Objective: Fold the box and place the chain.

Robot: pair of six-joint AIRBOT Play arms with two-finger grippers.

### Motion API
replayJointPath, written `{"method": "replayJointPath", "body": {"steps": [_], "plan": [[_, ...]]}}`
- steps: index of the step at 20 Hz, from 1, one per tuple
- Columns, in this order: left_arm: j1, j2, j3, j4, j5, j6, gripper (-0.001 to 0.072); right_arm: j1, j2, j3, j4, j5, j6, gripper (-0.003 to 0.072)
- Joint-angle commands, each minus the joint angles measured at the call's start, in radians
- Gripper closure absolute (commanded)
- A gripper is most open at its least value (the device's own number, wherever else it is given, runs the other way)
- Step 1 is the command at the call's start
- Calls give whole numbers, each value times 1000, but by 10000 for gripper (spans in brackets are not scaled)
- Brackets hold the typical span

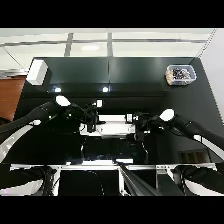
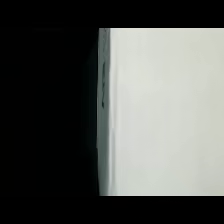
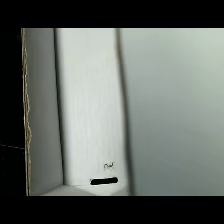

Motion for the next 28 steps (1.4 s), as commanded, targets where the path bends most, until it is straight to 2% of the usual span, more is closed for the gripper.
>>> {"method": "replayJointPath", "body": {"steps": [1, 15, 16, 17, 21, 22, 23, 24, 25, 26, 28], "plan": [[0, -1, 1, 1, 0, 2, 683, 17, -2, 1, -28, -19, 28, 21], [0, -1, 1, 1, 0, 2, 683, 20, -3, 1, -35, -20, 31, 22], [0, -1, 1, 1, 2, 2, 683, 20, -3, 1, -35, -20, 31, 37], [0, -1, 1, 1, 3, 2, 683, 20, -3, 1, -39, -19, 31, 195], [0, -1, 1, 0, 1, -15, 679, 20, -3, 1, -40, -19, 31, 211], [2, 2, 1, 1, 0, -56, 591, 20, -3, 1, -40, -19, 31, 211], [6, 12, 1, 6, 0, -99, 365, 20, -3, 1, -40, -19, 31, 211], [15, 31, 1, 31, 0, -148, 176, 20, -3, 1, -40, -19, 31, 210], [28, 59, 1, 72, 0, -211, 68, 20, -3, 1, -40, -19, 31, 211], [44, 91, 1, 130, -1, -290, 20, 20, -3, 1, -40, -19, 31, 211], [84, 172, 1, 290, -11, -487, 18, 20, -3, 1, -40, -19, 31, 211]]}}
